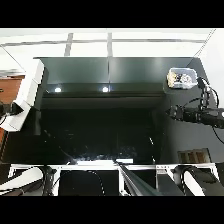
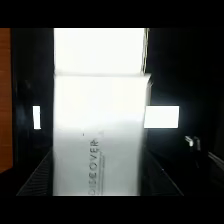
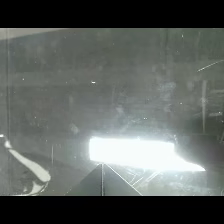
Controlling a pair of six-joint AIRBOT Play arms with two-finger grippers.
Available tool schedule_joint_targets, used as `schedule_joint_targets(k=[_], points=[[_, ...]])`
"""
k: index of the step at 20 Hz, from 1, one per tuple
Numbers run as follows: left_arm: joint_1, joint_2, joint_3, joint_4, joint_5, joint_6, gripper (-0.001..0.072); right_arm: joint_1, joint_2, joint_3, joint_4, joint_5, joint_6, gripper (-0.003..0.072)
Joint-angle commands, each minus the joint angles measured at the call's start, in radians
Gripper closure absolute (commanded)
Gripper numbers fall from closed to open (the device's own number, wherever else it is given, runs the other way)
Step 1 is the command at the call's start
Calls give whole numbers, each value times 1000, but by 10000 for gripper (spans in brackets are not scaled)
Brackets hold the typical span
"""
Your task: Fold the box and place the chain.
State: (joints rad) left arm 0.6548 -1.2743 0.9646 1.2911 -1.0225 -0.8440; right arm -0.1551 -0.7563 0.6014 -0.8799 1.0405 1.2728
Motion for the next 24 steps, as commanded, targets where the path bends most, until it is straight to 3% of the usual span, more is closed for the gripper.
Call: schedule_joint_targets(k=[1, 7, 9, 10, 11, 13, 16, 19, 24], points=[[-47, -6, 20, 40, 31, -6, -7, 0, 0, 0, 0, 31, 7, 677], [-259, -5, 277, 33, 6, -233, -1, 136, 0, 72, -6, -40, -112, 677], [-340, -5, 341, 32, -51, -494, 39, 153, 0, 119, -16, -50, -111, 677], [-373, -3, 350, 24, -108, -625, 303, 153, 0, 135, -17, -51, -112, 677], [-413, 0, 339, -8, -167, -635, 653, 153, 0, 141, -24, -63, -112, 677], [-513, 46, 249, -43, -146, -568, 682, 153, 0, 141, -63, -116, -112, 677], [-661, 205, -1, -43, 121, -551, 682, 155, -1, 130, -85, -284, -127, 677], [-716, 312, -192, -39, 319, -505, 681, 154, -6, 71, -246, -406, -139, 677], [-684, 326, -219, -36, 326, -506, 681, 155, -7, 58, -306, -327, -140, 676]])
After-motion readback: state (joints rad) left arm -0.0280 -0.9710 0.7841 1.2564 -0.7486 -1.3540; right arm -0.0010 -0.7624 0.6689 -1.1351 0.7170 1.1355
